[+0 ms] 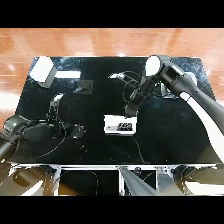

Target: Fold the box and place the chain.

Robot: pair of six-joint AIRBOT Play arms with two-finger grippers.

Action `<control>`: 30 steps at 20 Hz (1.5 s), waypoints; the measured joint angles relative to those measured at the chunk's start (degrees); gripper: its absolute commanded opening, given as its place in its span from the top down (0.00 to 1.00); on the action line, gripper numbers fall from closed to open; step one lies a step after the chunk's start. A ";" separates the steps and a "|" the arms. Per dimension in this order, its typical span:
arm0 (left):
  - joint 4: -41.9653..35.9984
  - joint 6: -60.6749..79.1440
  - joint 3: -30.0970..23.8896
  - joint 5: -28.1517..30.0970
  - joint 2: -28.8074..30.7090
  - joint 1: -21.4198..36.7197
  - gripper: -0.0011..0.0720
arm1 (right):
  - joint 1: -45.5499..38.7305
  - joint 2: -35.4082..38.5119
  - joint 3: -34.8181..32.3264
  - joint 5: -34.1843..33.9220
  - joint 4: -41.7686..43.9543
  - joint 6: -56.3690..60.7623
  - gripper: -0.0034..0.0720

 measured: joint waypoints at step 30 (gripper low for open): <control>-0.13 3.93 0.00 -7.37 -2.71 0.00 0.38 | 12.24 3.08 -3.67 -9.20 -15.47 2.91 0.01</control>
